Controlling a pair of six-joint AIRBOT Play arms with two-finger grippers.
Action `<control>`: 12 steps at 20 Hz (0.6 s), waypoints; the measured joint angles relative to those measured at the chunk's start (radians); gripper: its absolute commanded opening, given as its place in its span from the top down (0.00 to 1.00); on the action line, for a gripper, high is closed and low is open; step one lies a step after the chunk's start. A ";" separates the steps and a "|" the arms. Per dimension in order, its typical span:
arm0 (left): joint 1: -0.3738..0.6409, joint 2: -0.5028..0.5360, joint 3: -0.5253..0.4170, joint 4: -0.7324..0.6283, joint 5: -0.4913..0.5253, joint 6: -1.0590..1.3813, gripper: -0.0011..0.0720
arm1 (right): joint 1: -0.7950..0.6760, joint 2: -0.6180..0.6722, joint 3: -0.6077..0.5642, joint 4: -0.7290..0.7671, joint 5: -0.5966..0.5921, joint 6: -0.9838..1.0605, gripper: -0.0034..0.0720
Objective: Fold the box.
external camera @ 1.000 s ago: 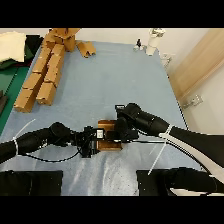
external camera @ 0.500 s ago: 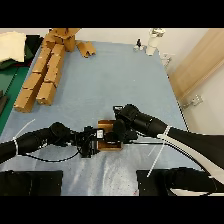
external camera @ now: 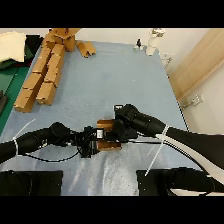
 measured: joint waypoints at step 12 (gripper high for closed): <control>0.000 0.000 0.000 0.000 0.001 0.004 0.18 | 0.001 0.072 0.000 0.041 -0.020 -0.015 0.37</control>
